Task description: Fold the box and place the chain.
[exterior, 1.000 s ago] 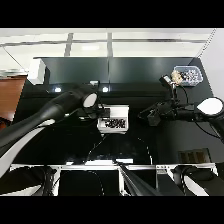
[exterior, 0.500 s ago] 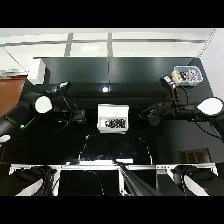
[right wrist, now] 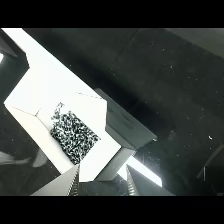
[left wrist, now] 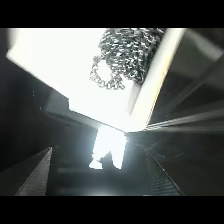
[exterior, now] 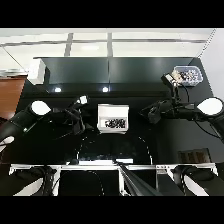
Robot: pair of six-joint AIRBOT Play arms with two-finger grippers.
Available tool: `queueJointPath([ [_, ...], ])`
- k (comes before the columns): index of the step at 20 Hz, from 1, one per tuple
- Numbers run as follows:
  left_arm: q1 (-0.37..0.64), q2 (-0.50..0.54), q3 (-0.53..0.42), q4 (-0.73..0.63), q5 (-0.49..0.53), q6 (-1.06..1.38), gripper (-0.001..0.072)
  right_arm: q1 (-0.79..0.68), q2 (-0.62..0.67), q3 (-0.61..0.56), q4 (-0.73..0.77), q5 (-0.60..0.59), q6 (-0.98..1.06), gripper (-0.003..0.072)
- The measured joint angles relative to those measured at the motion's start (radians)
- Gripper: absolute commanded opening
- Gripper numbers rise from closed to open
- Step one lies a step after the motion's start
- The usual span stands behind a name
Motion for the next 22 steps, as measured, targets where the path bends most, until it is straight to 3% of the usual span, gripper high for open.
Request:
queueJointPath([
  [7,-0.007,-0.158,0.018,-0.104,-0.016,0.328,0.0720,0.000,0.000,0.000,0.000,-0.002,0.023,0.0340],
  [19,-0.084,-0.203,0.024,-0.188,0.039,0.382,0.0709,0.000,0.000,0.000,0.000,-0.003,0.027,0.0340],
  [20,-0.092,-0.204,0.024,-0.188,0.045,0.383,0.0672,0.000,0.000,0.000,0.000,-0.003,0.027,0.0340],
  [22,-0.102,-0.205,0.024,-0.189,0.051,0.383,0.0489,0.000,0.000,0.000,0.000,-0.003,0.027,0.0340],
])
